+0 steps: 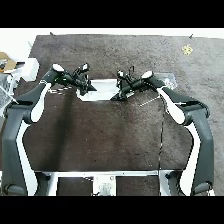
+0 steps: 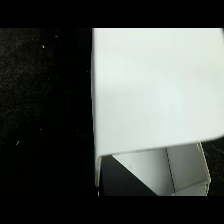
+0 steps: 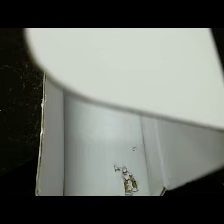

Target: Fold the box and place the chain.

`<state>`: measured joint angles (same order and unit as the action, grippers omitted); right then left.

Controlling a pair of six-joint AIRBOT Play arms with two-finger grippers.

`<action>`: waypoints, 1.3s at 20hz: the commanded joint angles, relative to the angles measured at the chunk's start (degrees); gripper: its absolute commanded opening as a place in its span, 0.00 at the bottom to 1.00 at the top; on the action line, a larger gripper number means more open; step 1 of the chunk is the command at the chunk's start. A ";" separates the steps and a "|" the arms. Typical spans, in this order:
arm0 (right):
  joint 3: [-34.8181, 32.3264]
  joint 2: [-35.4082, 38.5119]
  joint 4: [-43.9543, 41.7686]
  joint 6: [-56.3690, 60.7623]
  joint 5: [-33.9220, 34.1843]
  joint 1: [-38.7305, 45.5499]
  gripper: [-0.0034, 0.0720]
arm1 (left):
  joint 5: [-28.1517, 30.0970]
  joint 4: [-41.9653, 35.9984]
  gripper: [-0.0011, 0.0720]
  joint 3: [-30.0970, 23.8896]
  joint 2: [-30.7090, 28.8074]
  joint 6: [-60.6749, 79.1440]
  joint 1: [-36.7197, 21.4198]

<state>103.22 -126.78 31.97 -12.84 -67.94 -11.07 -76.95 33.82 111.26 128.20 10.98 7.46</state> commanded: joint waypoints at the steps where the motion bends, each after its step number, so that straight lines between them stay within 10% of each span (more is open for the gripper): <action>1: -0.02 -0.04 0.20 0.04 -0.04 0.02 0.63 | 0.00 0.00 0.03 -0.02 0.02 0.00 0.04; 17: -0.02 -0.04 0.20 0.04 -0.04 0.07 0.63 | -0.52 -1.88 0.03 -0.02 0.02 -0.02 0.04; 19: -0.02 -0.04 0.20 0.04 -0.04 0.07 0.63 | -0.50 -2.60 0.34 -0.02 0.02 -0.42 0.04; 26: -0.02 -0.04 0.20 0.04 -0.04 0.07 0.63 | -3.61 -2.75 0.36 0.28 -3.30 -9.49 -3.26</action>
<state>103.22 -126.78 32.18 -12.82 -67.96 -11.03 -78.54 30.98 111.48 126.52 6.50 6.04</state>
